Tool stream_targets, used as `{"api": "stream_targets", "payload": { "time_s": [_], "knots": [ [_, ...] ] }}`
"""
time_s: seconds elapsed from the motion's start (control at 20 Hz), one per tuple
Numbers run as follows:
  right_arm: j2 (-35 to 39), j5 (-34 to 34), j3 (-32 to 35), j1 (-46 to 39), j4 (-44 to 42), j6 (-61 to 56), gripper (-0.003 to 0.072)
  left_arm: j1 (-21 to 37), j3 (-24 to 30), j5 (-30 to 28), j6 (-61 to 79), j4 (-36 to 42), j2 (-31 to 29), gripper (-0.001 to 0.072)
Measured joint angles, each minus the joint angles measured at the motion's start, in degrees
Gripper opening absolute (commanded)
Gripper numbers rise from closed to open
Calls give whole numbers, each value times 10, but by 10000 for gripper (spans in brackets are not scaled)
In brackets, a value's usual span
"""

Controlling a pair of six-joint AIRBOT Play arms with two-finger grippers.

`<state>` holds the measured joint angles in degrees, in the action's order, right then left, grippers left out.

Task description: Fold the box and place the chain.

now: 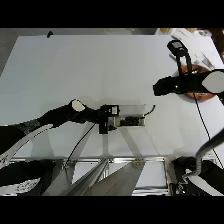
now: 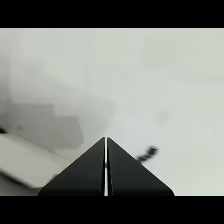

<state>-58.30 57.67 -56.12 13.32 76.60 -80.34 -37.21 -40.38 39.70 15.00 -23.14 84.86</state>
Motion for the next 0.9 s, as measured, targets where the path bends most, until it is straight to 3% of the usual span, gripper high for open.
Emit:
{"api": "stream_targets", "payload": {
  "time_s": [0.05,0.1,0.4,0.75,0.9],
  "knots": [
    [-17,4,-1,-10,8,0,225,0,0,0,0,0,0,322],
    [-37,8,-1,-17,13,0,265,0,0,0,0,0,0,322],
    [-140,45,3,-14,41,-5,260,0,0,0,0,0,0,322],
    [-181,26,50,0,53,-21,255,0,0,0,0,0,0,322],
    [-193,15,66,1,54,-22,168,0,0,0,0,0,0,322]
  ]
}}
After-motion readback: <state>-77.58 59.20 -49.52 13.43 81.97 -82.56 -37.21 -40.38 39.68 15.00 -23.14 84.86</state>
